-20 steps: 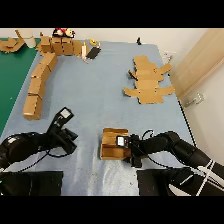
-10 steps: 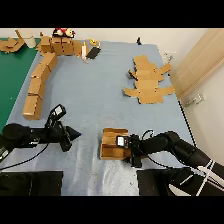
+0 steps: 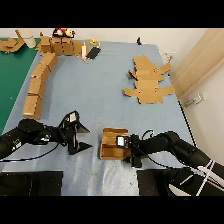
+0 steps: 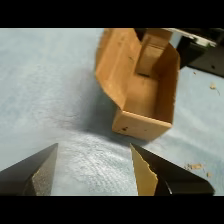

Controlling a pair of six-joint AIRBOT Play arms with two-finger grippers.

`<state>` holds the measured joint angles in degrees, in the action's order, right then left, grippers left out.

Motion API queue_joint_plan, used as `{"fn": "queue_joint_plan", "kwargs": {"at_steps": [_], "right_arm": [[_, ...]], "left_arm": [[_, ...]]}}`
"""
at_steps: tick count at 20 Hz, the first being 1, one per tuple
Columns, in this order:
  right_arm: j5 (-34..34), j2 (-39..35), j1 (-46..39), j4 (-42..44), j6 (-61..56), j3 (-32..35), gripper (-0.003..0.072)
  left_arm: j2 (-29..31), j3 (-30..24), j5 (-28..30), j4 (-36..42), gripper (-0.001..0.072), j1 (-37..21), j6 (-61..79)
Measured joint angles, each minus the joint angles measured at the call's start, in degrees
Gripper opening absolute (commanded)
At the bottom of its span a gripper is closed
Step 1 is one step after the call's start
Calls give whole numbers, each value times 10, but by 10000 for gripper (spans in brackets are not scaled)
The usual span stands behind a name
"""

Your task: Fold the box.

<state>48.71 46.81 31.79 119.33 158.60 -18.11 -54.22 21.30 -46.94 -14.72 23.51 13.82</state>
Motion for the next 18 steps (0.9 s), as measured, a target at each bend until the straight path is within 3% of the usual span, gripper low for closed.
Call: {"fn": "queue_joint_plan", "kwargs": {"at_steps": [9,18], "right_arm": [[0,0,0,0,0,0,457],[0,0,0,0,0,0,457]], "left_arm": [[-54,1,21,-47,713,107,10],[-68,14,57,-26,713,136,-2]]}}
